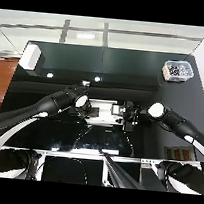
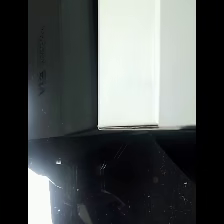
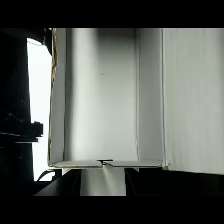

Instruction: Fold the box and place the chain.

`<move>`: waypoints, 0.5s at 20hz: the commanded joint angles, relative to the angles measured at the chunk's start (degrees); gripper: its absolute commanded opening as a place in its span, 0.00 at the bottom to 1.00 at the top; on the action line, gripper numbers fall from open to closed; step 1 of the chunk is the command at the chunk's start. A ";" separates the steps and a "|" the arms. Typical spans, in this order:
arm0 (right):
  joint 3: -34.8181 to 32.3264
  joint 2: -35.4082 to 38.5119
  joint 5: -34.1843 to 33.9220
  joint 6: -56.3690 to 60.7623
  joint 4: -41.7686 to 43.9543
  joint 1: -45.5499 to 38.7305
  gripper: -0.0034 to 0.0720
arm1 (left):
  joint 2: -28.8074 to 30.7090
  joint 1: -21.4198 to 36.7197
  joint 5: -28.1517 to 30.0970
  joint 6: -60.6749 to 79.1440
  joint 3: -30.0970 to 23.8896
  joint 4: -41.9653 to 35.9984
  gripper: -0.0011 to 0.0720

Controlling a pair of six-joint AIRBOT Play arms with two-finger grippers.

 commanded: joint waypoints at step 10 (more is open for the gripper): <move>-0.04 -3.72 1.20 -0.04 14.40 0.22 0.37 | 0.00 0.02 0.04 0.13 0.00 -0.02 0.05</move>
